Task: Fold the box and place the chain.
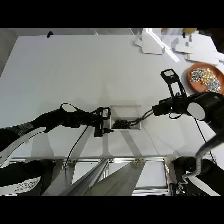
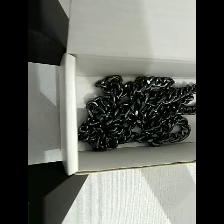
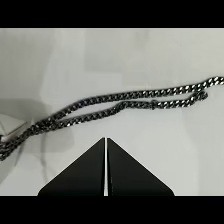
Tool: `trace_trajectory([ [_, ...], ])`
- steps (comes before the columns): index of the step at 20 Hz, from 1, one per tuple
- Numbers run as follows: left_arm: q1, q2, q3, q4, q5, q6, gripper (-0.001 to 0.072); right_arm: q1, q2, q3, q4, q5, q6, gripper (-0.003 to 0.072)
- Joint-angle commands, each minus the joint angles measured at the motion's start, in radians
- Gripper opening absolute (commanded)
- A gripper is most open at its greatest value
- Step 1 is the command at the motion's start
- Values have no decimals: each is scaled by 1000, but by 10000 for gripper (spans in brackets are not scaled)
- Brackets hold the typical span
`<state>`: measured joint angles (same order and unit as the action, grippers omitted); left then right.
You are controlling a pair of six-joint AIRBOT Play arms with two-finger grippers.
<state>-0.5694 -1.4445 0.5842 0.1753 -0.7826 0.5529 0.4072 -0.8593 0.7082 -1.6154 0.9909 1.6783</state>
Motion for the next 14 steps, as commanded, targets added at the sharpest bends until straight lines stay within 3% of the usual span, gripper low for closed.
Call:
trace_trajectory([
  [1,0,1,0,0,0,0,209,10,48,-3,-4,4,23,75],
  [3,0,1,0,0,0,0,209,10,13,-30,-4,-43,47,188],
  [5,0,1,0,0,0,0,209,9,-45,-60,-3,-93,73,199],
  [8,0,1,0,0,0,0,209,9,-150,-69,-2,-146,100,302],
  [14,0,1,0,0,0,0,209,9,-324,-69,-3,-189,104,300],
])
